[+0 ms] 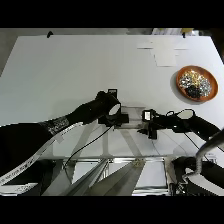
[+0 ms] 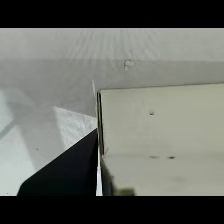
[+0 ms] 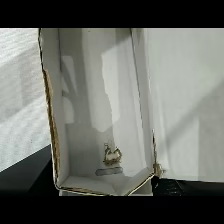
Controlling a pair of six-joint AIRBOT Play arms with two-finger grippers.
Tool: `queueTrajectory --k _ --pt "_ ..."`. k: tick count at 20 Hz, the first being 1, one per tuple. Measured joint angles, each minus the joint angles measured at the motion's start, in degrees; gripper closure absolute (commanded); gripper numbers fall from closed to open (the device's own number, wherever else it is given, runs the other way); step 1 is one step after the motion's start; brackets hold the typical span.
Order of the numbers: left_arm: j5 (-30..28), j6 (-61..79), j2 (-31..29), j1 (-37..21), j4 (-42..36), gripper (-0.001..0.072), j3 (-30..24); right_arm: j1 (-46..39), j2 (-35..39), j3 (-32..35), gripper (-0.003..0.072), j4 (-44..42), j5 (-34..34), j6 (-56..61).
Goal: Fold the box and place the chain.
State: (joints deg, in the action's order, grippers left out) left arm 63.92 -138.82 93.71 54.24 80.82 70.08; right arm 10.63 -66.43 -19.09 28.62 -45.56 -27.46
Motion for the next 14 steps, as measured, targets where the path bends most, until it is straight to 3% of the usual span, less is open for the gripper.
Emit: queueTrajectory --k 2,5,9,11,14 --pt "0.3 0.1 0.4 0.0 0.0 0.0541 0.3 0.0 0.0 0.0 0.0244 0.0 0.0 0.0" --pt "1.9 0.1 1.6 0.1 0.1 0.0697 0.6 0.0 0.0 0.0 0.0244 0.0 0.0 0.0" --pt "3.4 0.0 2.4 0.4 0.1 0.0708 0.8 0.0 0.0 0.0 0.0244 0.0 -0.1 0.0" --pt "3.7 0.0 2.6 0.4 0.0 0.0674 0.8 0.0 0.0 0.0 0.0244 0.0 -0.1 0.0" --pt "4.6 0.3 2.7 0.4 -0.1 0.0507 0.8 0.0 0.0 0.0 0.0244 0.1 -0.1 -0.1"
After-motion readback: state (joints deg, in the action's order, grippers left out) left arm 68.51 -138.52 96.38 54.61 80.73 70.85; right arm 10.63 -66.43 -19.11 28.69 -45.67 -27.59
